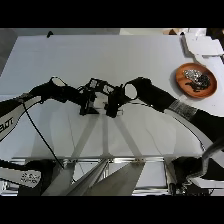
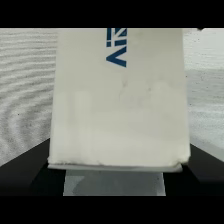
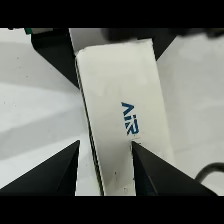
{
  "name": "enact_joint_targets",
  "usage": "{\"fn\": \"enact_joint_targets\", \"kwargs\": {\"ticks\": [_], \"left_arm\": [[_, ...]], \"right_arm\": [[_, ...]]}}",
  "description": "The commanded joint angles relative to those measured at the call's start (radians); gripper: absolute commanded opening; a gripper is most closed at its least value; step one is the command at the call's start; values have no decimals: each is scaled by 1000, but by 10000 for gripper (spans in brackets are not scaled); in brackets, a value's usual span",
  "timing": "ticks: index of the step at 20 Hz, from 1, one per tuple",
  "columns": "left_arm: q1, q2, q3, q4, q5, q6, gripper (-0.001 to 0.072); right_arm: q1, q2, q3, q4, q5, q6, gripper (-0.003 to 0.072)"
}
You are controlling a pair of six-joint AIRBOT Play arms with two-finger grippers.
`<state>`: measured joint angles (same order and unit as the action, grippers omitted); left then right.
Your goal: Fold the box and place the chain.
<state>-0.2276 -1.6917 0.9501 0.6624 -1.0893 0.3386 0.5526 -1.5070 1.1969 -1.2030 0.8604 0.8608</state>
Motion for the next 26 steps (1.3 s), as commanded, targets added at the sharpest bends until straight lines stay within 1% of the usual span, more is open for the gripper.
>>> {"fn": "enact_joint_targets", "kwargs": {"ticks": [1,2,3,4,5,7,8,10,12,15,17,23,26], "left_arm": [[0,1,0,0,1,1,275],[0,1,0,0,0,1,275],[0,1,0,0,0,1,275],[0,1,0,0,0,1,275],[0,1,0,0,0,1,275],[0,1,0,0,0,1,275],[0,1,0,0,0,1,275],[0,1,0,0,0,1,275],[0,1,0,0,0,1,275],[0,1,0,0,0,1,275],[0,1,0,0,1,1,275],[0,1,0,0,0,1,275],[0,1,0,0,0,1,275]], "right_arm": [[-20,34,0,22,-6,69,307],[-26,45,0,47,-16,109,285],[-32,50,0,110,-37,154,231],[-37,48,0,197,-66,183,87],[-37,42,0,280,-98,195,13],[-37,16,0,429,-160,195,13],[-37,-3,0,481,-171,200,13],[-37,-56,-1,531,-163,213,11],[-37,-114,-1,537,-160,217,12],[-37,-158,-1,520,-142,216,12],[-37,-162,-1,499,-140,216,12],[-37,-159,-1,499,-141,216,12],[-47,-120,-1,492,-151,212,12]]}}
